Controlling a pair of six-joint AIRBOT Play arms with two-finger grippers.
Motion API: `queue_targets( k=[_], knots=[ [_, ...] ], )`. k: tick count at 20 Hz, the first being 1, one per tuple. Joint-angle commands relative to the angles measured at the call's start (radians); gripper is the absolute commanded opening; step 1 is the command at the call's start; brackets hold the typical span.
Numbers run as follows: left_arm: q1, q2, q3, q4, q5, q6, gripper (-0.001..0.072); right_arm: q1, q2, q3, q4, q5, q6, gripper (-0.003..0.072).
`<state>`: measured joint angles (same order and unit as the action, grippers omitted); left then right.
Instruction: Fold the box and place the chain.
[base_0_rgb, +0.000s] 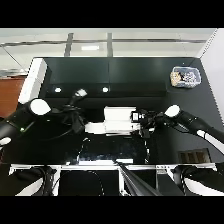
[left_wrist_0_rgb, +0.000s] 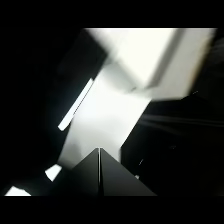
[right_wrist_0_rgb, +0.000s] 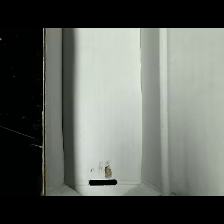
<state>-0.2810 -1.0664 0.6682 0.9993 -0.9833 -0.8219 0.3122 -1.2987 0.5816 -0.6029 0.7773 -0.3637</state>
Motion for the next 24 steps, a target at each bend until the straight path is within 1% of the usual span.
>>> queue_targets(
  k=[1,3,4,5,6,8,10,12,14,16,17,18,19,20,22,24],
  knots=[
    [0.193,0.008,-0.059,0.039,-0.088,-0.473,0.0027,0.0,0.0,0.0,0.0,0.0,0.001,0.0067],
    [0.293,-0.026,-0.115,-0.139,-0.089,-0.502,0.0027,0.0,-0.001,0.0,0.0,0.0,0.001,0.0066],
    [0.322,-0.055,-0.14,-0.235,-0.092,-0.477,0.0027,0.0,0.0,0.0,0.0,0.0,0.001,0.0067],
    [0.327,-0.09,-0.157,-0.309,-0.092,-0.436,0.0026,0.0,0.0,0.0,0.0,0.0,0.0,0.0066],
    [0.316,-0.132,-0.168,-0.374,-0.09,-0.407,0.0025,0.0,0.0,0.0,0.0,0.0,0.0,0.0066],
    [0.248,-0.212,-0.168,-0.464,-0.082,-0.347,0.0026,0.0,0.0,0.0,0.0,0.001,0.001,0.0067],
    [0.163,-0.272,-0.15,-0.498,-0.041,-0.312,0.0026,0.0,0.0,0.0,0.0,0.0,0.001,0.0067],
    [0.1,-0.306,-0.121,-0.544,-0.019,-0.267,0.0026,0.0,0.0,0.0,0.0,0.0,0.0,0.0066],
    [0.084,-0.321,-0.093,-0.619,-0.053,-0.12,0.0027,0.0,0.0,0.0,0.0,0.0,0.001,0.0066],
    [0.095,-0.322,-0.069,-0.628,-0.081,-0.093,0.0037,0.0,-0.001,0.0,0.0,0.0,0.001,0.0066],
    [0.097,-0.322,-0.058,-0.62,-0.094,-0.093,0.019,0.0,-0.001,0.0,0.0,0.0,0.001,0.0066],
    [0.096,-0.322,-0.046,-0.606,-0.106,-0.094,0.0322,0.0,-0.001,0.0,0.0,0.0,0.0,0.0066],
    [0.092,-0.322,-0.037,-0.607,-0.124,-0.094,0.0431,0.0,0.0,0.0,0.0,0.0,0.001,0.0066],
    [0.084,-0.322,-0.026,-0.607,-0.138,-0.095,0.0477,0.0,0.0,0.0,0.0,0.0,0.001,0.0066],
    [0.055,-0.322,-0.004,-0.607,-0.15,-0.103,0.0477,0.0,0.0,0.0,0.0,0.0,0.001,0.0066],
    [0.01,-0.322,0.028,-0.605,-0.134,-0.129,0.0477,0.0,-0.001,0.0,0.0,0.0,0.001,0.0067]
  ],
)
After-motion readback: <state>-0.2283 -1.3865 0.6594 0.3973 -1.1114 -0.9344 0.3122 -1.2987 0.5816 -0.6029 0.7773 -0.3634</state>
